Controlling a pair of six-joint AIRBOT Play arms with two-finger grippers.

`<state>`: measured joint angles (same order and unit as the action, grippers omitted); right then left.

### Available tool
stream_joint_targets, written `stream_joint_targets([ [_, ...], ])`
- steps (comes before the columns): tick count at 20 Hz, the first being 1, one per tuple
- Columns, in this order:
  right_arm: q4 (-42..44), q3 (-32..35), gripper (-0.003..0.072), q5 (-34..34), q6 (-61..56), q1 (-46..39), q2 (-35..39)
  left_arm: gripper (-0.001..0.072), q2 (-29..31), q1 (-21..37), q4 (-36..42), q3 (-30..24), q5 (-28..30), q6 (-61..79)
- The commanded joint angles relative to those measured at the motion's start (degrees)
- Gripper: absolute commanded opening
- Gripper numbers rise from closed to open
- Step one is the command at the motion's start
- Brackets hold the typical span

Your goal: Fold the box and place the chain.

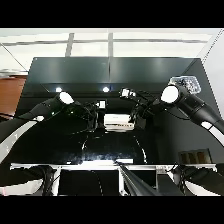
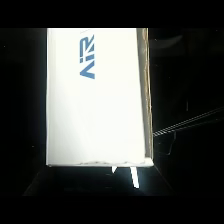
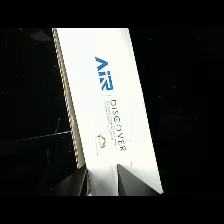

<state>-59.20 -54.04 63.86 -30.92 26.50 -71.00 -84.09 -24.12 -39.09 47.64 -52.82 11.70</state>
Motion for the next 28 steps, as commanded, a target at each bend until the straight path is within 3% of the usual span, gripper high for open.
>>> stream_joint_targets([
  [1, 0.0, 0.0, 0.0207, 0.0, -0.4, 0.1, 0.0, 0.0491, 0.0, 0.0, 0.0, 0.0, 0.1, 0.0],
  [10, -1.3, 0.0, 0.0209, 0.0, -1.5, 1.1, -0.6, 0.0491, 0.0, 0.0, 0.0, 0.0, 0.1, 0.0],
  [11, -1.3, 0.0, 0.0248, -0.1, -1.7, 1.2, -0.6, 0.0491, 0.0, 0.0, 0.0, 0.0, 0.1, 0.0],
  [12, -1.5, 0.0, 0.0346, -0.5, -1.9, 1.3, -0.6, 0.0491, 0.0, 0.0, 0.0, 0.0, 0.1, 0.0],
  [28, -1.3, 0.3, 0.0344, -0.8, -5.7, 1.4, -1.0, 0.0491, 0.0, 0.0, 0.0, 0.0, 0.1, 0.0],
])
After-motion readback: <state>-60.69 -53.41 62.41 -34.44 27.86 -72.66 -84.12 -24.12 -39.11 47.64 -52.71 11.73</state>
